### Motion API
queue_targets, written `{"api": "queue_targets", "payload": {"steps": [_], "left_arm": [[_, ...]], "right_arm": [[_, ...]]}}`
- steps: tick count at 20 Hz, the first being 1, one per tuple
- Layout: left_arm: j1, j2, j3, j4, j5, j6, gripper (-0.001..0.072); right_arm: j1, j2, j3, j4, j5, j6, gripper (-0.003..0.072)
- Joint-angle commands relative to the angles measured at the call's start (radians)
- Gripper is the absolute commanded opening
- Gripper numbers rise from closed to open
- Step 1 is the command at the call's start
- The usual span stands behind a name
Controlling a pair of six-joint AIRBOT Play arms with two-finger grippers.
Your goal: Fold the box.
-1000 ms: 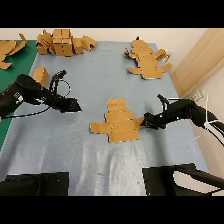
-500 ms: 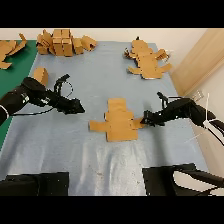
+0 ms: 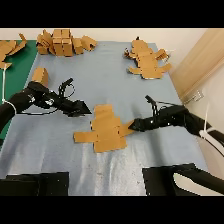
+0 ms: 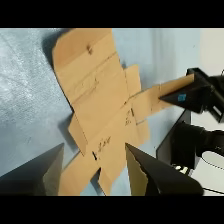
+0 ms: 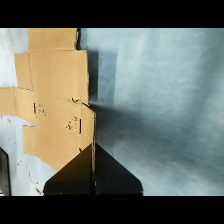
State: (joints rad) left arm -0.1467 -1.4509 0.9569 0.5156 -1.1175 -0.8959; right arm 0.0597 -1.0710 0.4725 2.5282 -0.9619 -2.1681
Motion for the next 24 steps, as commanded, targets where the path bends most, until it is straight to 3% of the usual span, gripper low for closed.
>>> {"api": "queue_targets", "payload": {"steps": [1, 7, 13, 20, 24], "left_arm": [[0.005, -0.04, 0.0, -0.023, -0.006, 0.042, 0.0607], [-0.009, -0.093, 0.0, -0.043, -0.027, 0.068, 0.0604], [-0.022, -0.145, 0.0, -0.053, -0.026, 0.069, 0.0603], [-0.022, -0.166, 0.0, -0.083, -0.031, 0.101, 0.0602], [-0.022, -0.179, 0.0, -0.203, -0.099, 0.214, 0.0602]], "right_arm": [[0.05, 0.151, -0.146, 0.07, 0.149, -0.077, 0.0004], [0.068, 0.319, -0.206, 0.124, 0.137, -0.155, 0.0004], [0.18, 0.324, -0.206, 0.149, 0.179, -0.156, 0.0004], [0.186, 0.324, -0.206, 0.146, 0.177, -0.156, 0.0004], [0.186, 0.324, -0.206, 0.145, 0.18, -0.156, 0.0004]]}}
